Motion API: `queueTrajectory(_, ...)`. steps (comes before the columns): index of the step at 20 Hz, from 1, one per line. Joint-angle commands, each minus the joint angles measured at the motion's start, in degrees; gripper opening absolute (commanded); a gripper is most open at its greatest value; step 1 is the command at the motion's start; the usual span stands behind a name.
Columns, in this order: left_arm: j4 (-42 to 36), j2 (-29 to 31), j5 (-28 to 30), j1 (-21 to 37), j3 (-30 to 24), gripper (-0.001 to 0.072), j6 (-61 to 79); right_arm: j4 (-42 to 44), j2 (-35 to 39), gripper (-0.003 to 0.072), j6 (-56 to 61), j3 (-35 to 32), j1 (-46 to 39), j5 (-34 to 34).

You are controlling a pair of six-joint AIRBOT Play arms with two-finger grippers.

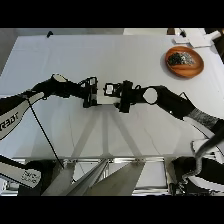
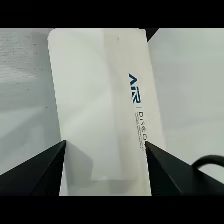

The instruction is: Fold the box and place the chain.

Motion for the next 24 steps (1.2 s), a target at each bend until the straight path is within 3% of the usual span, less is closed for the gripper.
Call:
queueTrajectory(1, 0.0, 0.0, 0.0, 0.1, 0.0, 0.0396, 0.0, -0.2, 0.3, 0.0553, -1.0, -1.9, 1.0, -7.7)
queueTrajectory(24, 0.0, 0.0, 0.0, 0.1, 0.0, 0.0396, 0.0, -1.2, -0.2, 0.0526, -0.9, -1.9, 1.0, -14.1)
